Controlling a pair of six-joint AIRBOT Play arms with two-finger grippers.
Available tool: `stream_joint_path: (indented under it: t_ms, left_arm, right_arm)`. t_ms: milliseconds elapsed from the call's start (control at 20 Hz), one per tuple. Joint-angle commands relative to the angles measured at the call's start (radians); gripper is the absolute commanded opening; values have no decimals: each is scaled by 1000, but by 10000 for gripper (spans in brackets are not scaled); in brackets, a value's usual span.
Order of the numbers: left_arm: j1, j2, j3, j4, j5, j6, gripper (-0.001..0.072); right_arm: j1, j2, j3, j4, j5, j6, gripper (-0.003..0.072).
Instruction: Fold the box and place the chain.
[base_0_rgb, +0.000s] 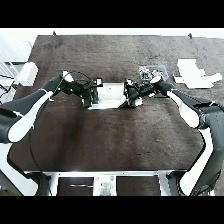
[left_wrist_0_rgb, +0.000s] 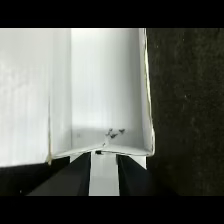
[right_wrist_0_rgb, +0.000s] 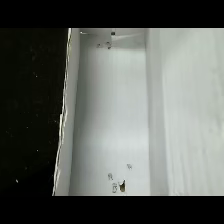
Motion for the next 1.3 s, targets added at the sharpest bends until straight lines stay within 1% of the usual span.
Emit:
stream_joint_path:
  t_ms: [0,100,200,550,650,750,900,950,1050,1150,1200,1250]
  left_arm:
    - [0,-17,0,-95,-8,50,213]
    - [0,-26,0,-114,-7,74,215]
    - [0,-35,0,-124,-9,73,432]
    - [0,-39,0,-122,-9,73,443]
    - [0,-39,0,-123,-7,72,620]
    - [0,-39,0,-123,-8,72,594]
    - [3,-38,0,-122,-10,65,593]
    - [11,-37,0,-120,-24,61,592]
    - [42,-37,5,-117,-76,45,350]
    - [82,-37,6,-120,-126,24,349]
    - [96,-37,6,-120,-137,6,287]
    - [108,-34,7,-120,-163,8,41]
  right_arm:
    - [1,0,0,1,0,0,507]
    - [1,0,0,1,0,0,507]
    - [1,0,0,1,0,0,507]
    - [1,0,0,1,0,0,507]
    - [1,0,0,1,0,0,507]
    - [1,0,0,1,0,0,507]
    - [1,0,0,1,0,0,507]
    - [1,0,0,1,0,0,507]
    - [1,0,0,1,0,0,507]
    - [1,0,0,1,0,0,507]
    - [1,0,0,1,0,0,507]
    - [1,0,0,1,0,0,507]
